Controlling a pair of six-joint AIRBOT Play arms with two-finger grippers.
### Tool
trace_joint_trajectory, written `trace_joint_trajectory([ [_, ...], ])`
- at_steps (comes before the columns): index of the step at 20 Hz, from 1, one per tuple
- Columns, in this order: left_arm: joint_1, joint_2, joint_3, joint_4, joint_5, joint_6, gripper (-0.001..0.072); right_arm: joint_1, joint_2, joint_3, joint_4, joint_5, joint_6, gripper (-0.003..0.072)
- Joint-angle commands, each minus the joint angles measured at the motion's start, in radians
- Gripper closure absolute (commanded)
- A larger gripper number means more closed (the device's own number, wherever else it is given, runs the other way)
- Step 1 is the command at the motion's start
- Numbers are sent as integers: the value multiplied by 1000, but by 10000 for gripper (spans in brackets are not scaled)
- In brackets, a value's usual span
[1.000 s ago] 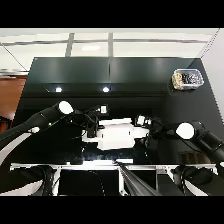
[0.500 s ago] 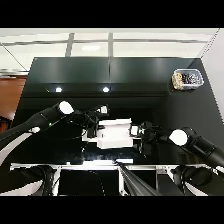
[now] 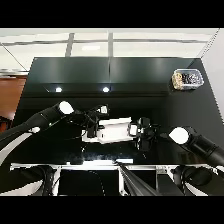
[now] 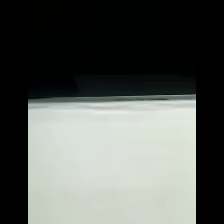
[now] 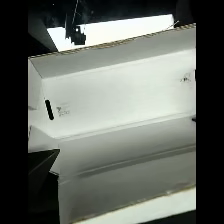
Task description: Fold the box and place the chain.
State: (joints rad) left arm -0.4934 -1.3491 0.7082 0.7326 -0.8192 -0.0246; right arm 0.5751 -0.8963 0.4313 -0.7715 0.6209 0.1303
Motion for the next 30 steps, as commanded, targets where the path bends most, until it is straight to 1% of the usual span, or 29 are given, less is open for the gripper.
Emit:
trace_joint_trajectory([
  [1,0,0,0,0,-1,1,684,-29,-1,13,5,-27,-16,22],
  [4,-2,4,0,4,-1,47,685,-55,-1,13,29,-27,-16,22],
  [6,-18,20,0,59,12,82,685,-55,-1,13,66,-23,-37,22],
  [8,-29,29,0,102,15,82,685,-55,-2,13,65,-23,-49,22],
  [12,-29,29,0,104,11,82,685,-55,-40,13,124,-13,-69,22],
  [14,-29,29,0,104,8,82,685,-55,-79,13,193,10,-155,22],
  [16,-29,29,0,104,8,82,684,-55,-113,13,293,29,-252,22],
  [20,-29,29,0,104,11,82,684,-55,-184,13,295,42,-303,22],
  [22,-29,29,0,101,11,82,684,-55,-218,13,286,29,-320,22],
  [28,-29,29,0,100,11,81,684,-57,-256,13,252,28,-318,24],
  [29,-29,29,0,98,10,81,684,-59,-258,13,245,29,-318,37],
  [30,-29,29,0,95,9,81,684,-61,-258,13,242,29,-317,74],
])
